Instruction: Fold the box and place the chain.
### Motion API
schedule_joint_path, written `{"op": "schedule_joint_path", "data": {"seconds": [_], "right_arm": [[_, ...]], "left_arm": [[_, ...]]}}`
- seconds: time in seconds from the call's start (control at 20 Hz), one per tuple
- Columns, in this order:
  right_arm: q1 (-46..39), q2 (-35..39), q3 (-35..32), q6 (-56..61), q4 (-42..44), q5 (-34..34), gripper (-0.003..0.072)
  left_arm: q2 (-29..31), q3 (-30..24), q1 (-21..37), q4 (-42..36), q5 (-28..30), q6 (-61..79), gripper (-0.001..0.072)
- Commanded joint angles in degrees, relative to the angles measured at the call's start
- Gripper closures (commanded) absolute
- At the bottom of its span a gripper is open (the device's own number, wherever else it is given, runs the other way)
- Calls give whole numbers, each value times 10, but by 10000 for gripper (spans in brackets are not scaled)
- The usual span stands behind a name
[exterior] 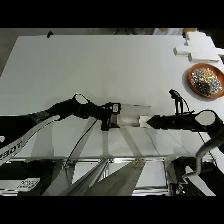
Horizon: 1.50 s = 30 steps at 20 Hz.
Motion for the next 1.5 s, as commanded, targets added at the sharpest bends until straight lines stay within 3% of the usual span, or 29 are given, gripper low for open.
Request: {"op": "schedule_joint_path", "data": {"seconds": [0.0, 0.5, 0.95, 1.3, 1.45], "right_arm": [[34, -2, 9, 45, -17, -24, 387], [169, -70, 89, 295, -201, -40, 385], [271, -179, 185, 486, -346, 13, 340], [314, -228, 200, 539, -380, 29, 347], [315, -230, 200, 555, -391, 33, 384]], "left_arm": [[0, 0, 0, 0, 0, 0, 639], [0, 0, 0, 0, 0, 0, 639], [0, 0, 0, 0, 0, 0, 639], [0, 0, 0, 0, 0, 0, 639], [0, 0, 0, 0, 0, 0, 639]]}}
